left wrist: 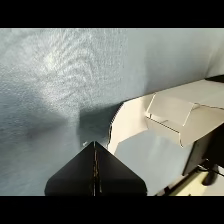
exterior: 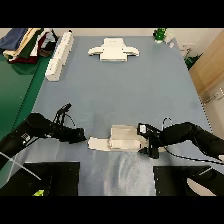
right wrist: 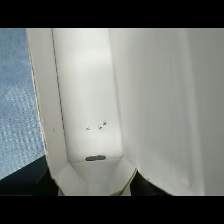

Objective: Fold the box.

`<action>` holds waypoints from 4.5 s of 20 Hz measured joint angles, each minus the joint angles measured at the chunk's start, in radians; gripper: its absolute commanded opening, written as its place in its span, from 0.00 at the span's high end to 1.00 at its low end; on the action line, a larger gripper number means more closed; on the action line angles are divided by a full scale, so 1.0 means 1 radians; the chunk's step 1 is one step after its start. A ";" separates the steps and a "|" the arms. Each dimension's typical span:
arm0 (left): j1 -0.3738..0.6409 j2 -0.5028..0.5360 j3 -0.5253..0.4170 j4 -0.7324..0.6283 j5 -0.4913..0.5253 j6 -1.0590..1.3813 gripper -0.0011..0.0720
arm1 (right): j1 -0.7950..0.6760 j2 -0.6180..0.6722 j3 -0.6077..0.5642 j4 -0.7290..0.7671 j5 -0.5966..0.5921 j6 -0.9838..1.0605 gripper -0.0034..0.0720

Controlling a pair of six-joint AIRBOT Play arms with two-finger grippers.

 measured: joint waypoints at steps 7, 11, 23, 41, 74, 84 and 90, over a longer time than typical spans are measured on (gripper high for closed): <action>-0.027 -0.121 -0.045 -0.171 0.027 0.141 0.97 | 0.000 0.000 0.000 0.000 0.000 0.000 0.30; -0.135 -0.143 -0.049 -0.254 0.107 0.162 0.97 | 0.000 0.000 0.000 0.000 0.000 0.000 0.30; -0.286 -0.118 0.006 -0.305 0.208 0.149 0.40 | 0.000 0.000 0.000 0.000 0.000 0.000 0.31; -0.398 -0.108 0.073 -0.345 0.258 0.009 0.40 | 0.000 0.000 0.000 0.000 0.000 0.000 0.31; -0.903 -0.653 0.690 0.651 -0.069 -1.157 0.96 | 0.000 0.000 0.000 0.000 0.000 0.000 0.30; -0.902 -0.663 0.702 0.653 -0.100 -1.178 0.96 | 0.000 0.000 0.000 0.000 0.000 0.000 0.30; -0.901 -0.663 0.764 0.656 -0.182 -1.144 0.40 | 0.000 0.000 0.000 0.002 -0.002 0.000 0.31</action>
